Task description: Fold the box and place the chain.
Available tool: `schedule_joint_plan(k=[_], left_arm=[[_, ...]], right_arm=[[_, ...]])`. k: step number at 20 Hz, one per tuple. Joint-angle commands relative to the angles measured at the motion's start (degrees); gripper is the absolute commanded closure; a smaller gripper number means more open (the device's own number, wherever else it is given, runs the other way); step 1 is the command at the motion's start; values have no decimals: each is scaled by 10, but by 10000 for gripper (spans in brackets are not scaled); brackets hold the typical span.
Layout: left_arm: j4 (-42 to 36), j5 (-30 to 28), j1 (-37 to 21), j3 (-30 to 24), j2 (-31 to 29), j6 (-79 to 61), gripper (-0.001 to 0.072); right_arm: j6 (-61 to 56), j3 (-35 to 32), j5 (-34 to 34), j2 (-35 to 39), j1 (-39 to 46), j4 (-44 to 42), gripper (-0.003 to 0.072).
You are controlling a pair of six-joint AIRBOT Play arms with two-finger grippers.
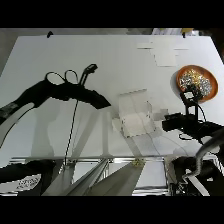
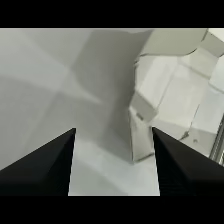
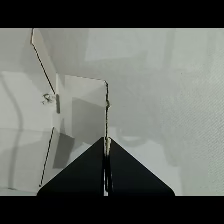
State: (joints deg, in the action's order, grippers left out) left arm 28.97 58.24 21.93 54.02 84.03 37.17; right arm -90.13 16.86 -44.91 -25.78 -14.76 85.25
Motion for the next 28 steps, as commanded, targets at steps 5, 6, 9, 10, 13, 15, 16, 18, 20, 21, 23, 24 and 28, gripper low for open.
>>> schedule_joint_plan(k=[5,6,9,10,13,15,16,18,20,21,23,24,28], left_arm=[[-169,-83,95,0,75,-140,175],[-186,-83,96,0,81,-152,175],[-186,-77,96,0,96,-154,175],[-185,-71,96,0,102,-156,177],[-184,-61,101,0,117,-165,237],[-171,-49,103,0,120,-166,319],[-162,-44,103,0,120,-166,320],[-153,-40,102,1,120,-167,381],[-152,-40,103,2,120,-182,457],[-151,-40,103,2,120,-189,462],[-149,-40,103,2,120,-198,581],[-147,-40,102,2,120,-205,606],[-90,-31,103,28,118,-207,701]], right_arm=[[0,0,-1,0,-1,0,678],[0,0,-1,0,0,0,678],[0,0,-3,0,-1,-1,678],[0,0,-3,0,-1,-1,678],[0,0,-3,0,-1,-1,678],[0,0,-3,0,-1,-1,678],[0,0,-3,0,-1,-1,678],[0,0,-3,0,-1,-1,678],[0,0,-3,0,-1,-2,678],[0,0,-3,0,-1,-2,678],[0,0,-3,0,-1,-2,678],[0,0,-3,0,-1,-2,678],[0,0,-3,0,-1,-3,678]])
